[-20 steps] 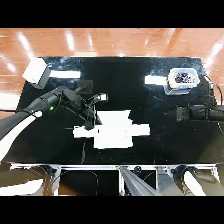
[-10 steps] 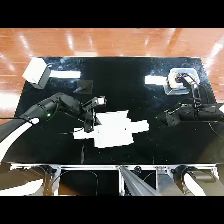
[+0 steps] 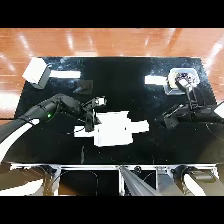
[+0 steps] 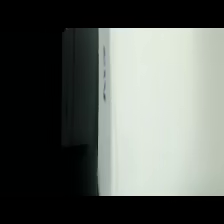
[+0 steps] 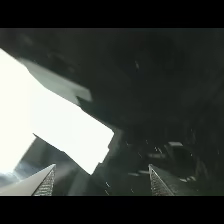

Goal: Fold the box and place the chain.

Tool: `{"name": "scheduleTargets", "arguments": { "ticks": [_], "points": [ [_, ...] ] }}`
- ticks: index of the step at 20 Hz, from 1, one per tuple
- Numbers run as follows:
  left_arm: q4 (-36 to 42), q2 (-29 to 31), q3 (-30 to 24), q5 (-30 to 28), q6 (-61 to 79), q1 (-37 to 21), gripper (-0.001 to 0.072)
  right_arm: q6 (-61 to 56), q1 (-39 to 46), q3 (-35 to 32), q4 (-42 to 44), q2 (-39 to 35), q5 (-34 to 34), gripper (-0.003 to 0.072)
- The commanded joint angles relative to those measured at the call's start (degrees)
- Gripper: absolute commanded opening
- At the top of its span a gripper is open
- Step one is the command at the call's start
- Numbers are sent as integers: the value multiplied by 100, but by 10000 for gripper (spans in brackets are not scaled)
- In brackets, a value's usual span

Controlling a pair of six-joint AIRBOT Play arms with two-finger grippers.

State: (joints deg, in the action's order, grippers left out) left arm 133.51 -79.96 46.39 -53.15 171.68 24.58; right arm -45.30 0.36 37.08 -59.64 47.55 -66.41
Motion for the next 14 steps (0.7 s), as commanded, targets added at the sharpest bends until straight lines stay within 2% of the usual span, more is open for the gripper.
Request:
{"name": "scheduleTargets", "arguments": {
  "ticks": [1, 3, 5, 6, 9, 12, 14],
  "points": [
    [-149, 0, 0, 684, 39, 118, 19, 278, -9, -507, -452, 4, 24, 719],
    [-433, 0, 0, 688, 39, 258, 19, 601, -131, -881, -260, 4, 28, 718],
    [-533, 0, -2, 667, 39, 330, 19, 1056, -765, -1010, 354, 4, 83, 719],
    [-542, 0, 0, 671, 39, 328, 18, 1244, -1172, -1010, 380, 4, 234, 719],
    [-535, 0, 0, 664, 39, 319, 19, 1325, -2035, -1014, -850, 4, 1038, 719],
    [-533, 0, 0, 579, 39, 323, 18, 1757, -2483, -1104, -723, 11, 1386, 718],
    [-516, 0, 0, 538, 39, 323, 19, 2083, -2826, -1399, -603, 11, 1759, 719]
  ]
}}
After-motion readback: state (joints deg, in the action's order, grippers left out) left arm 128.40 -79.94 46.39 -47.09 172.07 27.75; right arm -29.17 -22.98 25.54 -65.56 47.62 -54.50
